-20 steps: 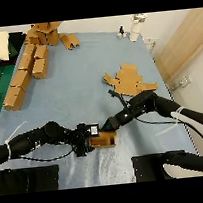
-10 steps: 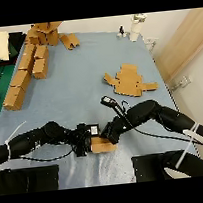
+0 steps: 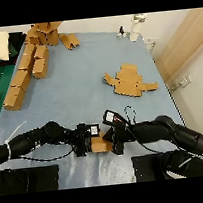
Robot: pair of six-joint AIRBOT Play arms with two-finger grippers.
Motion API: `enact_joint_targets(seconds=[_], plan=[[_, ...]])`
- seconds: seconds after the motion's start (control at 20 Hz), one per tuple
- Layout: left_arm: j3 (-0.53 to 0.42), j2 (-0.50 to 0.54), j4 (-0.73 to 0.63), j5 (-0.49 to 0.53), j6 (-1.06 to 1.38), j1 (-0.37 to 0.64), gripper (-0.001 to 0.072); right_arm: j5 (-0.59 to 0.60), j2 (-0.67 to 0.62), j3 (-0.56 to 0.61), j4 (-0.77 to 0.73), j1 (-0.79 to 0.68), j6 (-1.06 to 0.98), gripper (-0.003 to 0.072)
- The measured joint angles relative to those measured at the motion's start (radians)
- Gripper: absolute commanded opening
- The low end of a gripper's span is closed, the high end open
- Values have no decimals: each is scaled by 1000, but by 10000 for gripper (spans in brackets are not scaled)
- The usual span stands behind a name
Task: Fold the box.
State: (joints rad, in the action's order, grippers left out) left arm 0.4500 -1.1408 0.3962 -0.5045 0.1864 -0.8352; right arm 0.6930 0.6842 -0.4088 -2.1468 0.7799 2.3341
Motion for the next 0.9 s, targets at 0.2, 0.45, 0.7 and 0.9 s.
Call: enact_joint_targets(seconds=[0.2,0.45,0.7,0.9], plan=[[0,0,0,0,0,0,560,-43,-48,32,71,51,-11,3],[0,0,0,0,0,0,560,-53,-23,43,117,89,-12,3],[0,0,0,-1,0,0,560,-50,2,42,130,98,-13,3],[0,0,0,-1,0,0,560,-29,-39,32,137,100,-14,291]])
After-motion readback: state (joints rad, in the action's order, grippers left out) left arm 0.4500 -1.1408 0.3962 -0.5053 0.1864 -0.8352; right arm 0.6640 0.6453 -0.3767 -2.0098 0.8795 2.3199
